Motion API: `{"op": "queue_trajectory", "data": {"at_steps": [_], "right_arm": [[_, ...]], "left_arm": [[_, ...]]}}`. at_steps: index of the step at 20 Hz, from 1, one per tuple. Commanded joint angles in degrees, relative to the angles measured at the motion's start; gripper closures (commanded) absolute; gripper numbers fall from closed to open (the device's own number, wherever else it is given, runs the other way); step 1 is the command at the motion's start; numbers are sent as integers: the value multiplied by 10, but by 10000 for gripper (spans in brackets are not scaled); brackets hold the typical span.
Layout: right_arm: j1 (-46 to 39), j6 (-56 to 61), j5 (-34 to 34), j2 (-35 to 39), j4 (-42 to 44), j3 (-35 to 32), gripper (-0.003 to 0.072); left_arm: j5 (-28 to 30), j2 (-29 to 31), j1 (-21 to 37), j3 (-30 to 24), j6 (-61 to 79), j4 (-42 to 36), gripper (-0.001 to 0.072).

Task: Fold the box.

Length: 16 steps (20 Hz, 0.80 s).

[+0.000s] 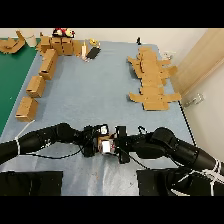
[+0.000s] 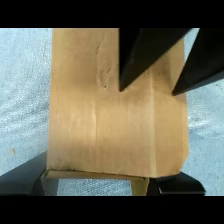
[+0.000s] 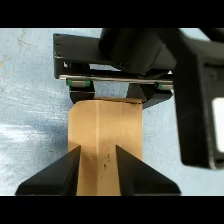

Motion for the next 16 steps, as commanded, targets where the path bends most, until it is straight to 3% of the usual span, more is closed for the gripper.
{"op": "queue_trajectory", "data": {"at_steps": [1,16], "right_arm": [[9,4,27,2,-35,-12,314],[30,4,82,16,-98,-26,309]], "left_arm": [[0,0,0,0,0,0,261],[0,0,0,0,0,0,261]]}}
